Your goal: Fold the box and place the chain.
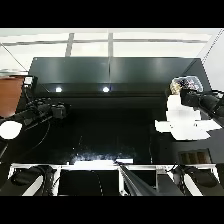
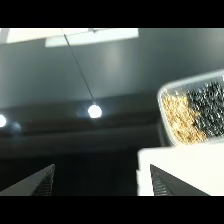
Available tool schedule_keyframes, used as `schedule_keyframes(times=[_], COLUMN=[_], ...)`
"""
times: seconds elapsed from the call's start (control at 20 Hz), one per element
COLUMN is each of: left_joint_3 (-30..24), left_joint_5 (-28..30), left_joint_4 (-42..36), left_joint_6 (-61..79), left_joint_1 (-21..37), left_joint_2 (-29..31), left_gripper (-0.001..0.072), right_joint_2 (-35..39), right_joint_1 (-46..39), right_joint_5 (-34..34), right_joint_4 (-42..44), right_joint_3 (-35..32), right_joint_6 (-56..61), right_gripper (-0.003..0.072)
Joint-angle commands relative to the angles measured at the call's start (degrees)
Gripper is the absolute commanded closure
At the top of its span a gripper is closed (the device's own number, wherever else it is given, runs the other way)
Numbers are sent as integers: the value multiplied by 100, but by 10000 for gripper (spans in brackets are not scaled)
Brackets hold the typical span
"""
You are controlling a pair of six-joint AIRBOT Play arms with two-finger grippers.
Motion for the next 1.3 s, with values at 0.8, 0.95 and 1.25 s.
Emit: schedule_keyframes(times=[0.8, 0.95, 1.25], left_joint_3=[0, 0, 0], left_joint_5=[-28, -39, -79], left_joint_4=[-212, -240, -310], left_joint_6=[-4, -4, -4], left_joint_1=[-4, -4, -4], left_joint_2=[-361, -361, -361], left_gripper=[1, 1, 1], right_joint_2=[-6067, -6675, -7042], right_joint_1=[-6317, -5827, -5405], right_joint_5=[4717, 5023, 5040], right_joint_4=[2426, 2166, 1609], right_joint_3=[3521, 3945, 4116], right_joint_6=[-3980, -4229, -4245], right_gripper=[58, 152, 373])
